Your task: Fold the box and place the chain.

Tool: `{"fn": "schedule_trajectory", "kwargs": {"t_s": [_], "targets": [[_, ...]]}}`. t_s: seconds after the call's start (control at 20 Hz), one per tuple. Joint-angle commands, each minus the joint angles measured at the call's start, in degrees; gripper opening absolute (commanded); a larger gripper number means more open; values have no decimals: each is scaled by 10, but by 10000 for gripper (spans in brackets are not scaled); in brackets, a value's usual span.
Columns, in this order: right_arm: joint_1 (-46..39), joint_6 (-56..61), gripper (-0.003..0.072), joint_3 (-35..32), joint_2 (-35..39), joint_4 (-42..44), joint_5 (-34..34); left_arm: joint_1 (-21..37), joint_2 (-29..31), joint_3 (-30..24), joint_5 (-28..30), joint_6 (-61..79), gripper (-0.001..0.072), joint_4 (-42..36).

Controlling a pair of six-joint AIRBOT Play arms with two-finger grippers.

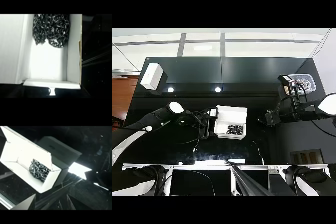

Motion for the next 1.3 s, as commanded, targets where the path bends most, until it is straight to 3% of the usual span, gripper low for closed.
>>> {"fn": "schedule_trajectory", "kwargs": {"t_s": [0.0,0.05,0.35,0.6,0.85,0.95,1.05,1.2,1.25], "targets": [[0,0,463,0,0,-8,-9,-3,0,0,5,0,552,1],[0,0,464,0,0,-11,-18,-3,0,0,4,0,407,1],[20,36,467,1,-17,-10,-165,-3,0,0,5,0,394,1],[19,49,466,33,-134,20,-239,-3,0,0,5,0,394,1],[40,-9,465,90,-239,38,-185,-3,0,0,4,0,394,1],[57,-98,464,93,-239,46,-165,-3,0,0,4,0,394,1],[68,-261,464,113,-234,47,-90,-3,0,0,4,0,394,1],[72,-323,467,120,-214,83,-38,-3,0,0,4,0,395,1],[72,-331,515,120,-207,84,-19,-3,0,0,4,0,394,1]]}}
